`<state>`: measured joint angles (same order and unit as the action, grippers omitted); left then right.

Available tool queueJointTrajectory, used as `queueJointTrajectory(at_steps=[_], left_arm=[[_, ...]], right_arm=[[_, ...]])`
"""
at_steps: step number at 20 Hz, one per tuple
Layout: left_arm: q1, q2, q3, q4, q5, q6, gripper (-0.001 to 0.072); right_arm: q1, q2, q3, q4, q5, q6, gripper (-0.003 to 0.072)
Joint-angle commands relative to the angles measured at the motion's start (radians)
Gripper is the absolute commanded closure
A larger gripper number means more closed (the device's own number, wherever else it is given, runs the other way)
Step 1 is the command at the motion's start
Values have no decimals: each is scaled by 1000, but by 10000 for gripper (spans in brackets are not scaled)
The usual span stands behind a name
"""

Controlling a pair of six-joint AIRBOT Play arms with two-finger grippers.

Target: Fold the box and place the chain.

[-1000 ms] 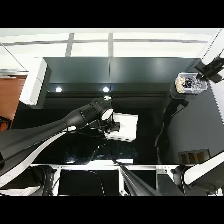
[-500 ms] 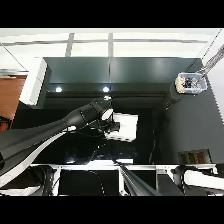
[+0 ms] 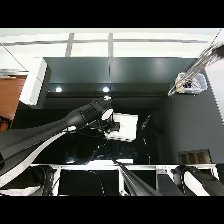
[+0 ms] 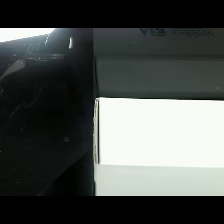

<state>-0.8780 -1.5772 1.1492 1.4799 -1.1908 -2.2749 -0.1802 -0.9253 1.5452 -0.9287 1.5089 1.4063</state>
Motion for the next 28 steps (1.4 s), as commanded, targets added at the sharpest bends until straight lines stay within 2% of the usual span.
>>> queueJointTrajectory(at_steps=[1,7,11,17,24,28], left_arm=[[1,0,0,0,1,0,682],[1,0,0,0,2,0,681],[1,0,0,0,2,0,682],[1,0,0,0,2,0,682],[1,0,0,0,2,0,682],[1,0,0,0,2,0,682]], right_arm=[[92,83,-108,165,163,-83,679],[275,90,-266,208,100,-61,680],[391,84,-364,304,-60,-77,681],[430,31,-413,300,-176,-76,681],[430,-21,-414,271,-169,-74,679],[456,-21,-496,267,-156,-53,679]])
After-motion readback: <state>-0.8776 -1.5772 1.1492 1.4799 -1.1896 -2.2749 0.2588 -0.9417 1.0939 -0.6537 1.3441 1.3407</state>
